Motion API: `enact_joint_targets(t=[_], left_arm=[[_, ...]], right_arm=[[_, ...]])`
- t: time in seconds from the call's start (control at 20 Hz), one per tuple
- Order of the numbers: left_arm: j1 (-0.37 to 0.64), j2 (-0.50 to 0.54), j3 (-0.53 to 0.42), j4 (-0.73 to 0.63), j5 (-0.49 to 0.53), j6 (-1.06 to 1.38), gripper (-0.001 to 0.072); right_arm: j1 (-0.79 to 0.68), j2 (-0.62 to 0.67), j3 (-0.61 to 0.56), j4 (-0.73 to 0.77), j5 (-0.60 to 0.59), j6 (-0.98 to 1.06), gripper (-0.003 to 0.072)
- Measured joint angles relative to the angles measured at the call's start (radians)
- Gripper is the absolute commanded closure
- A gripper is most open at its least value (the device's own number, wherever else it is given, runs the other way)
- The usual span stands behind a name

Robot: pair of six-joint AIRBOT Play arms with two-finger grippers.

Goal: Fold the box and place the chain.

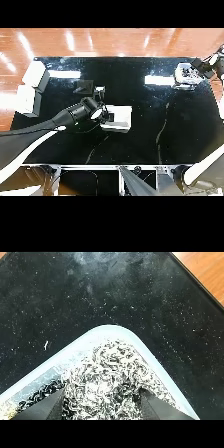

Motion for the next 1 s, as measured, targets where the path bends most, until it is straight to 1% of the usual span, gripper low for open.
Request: enact_joint_targets(t=[0.05, 0.1, 0.15, 0.2, 0.25, 0.35, 0.55, 0.8, 1.0], left_arm=[[0.000, 0.000, 0.000, 0.000, 0.000, 0.000, 0.0683], [0.000, 0.000, 0.000, 0.000, 0.001, 0.000, 0.0683], [0.000, 0.000, 0.000, 0.000, 0.001, 0.000, 0.0683], [0.000, 0.000, 0.000, 0.000, 0.001, 0.000, 0.0683], [0.000, 0.000, 0.000, 0.000, 0.002, 0.000, 0.0683], [0.000, 0.000, 0.000, -0.002, 0.002, 0.000, 0.0683], [0.000, 0.000, 0.000, -0.003, 0.002, 0.000, 0.0683], [0.000, 0.000, 0.000, -0.004, 0.003, 0.000, 0.0683], [0.000, 0.000, 0.000, -0.005, 0.014, 0.000, 0.0683]], right_arm=[[0.002, -0.002, 0.000, -0.001, 0.000, 0.000, 0.0145], [0.005, -0.004, 0.000, -0.002, -0.002, -0.001, 0.0399], [0.006, -0.007, 0.000, -0.002, -0.003, -0.005, 0.0600], [0.008, -0.006, 0.000, -0.002, 0.004, -0.011, 0.0625], [0.011, -0.008, 0.000, -0.002, 0.003, -0.024, 0.0626], [0.017, -0.006, 0.000, 0.003, 0.008, -0.047, 0.0662], [0.020, 0.020, 0.000, 0.004, 0.034, -0.073, 0.0663], [0.021, 0.116, 0.000, -0.023, 0.048, -0.114, 0.0663], [0.021, 0.228, 0.000, -0.026, 0.068, -0.151, 0.0664]])
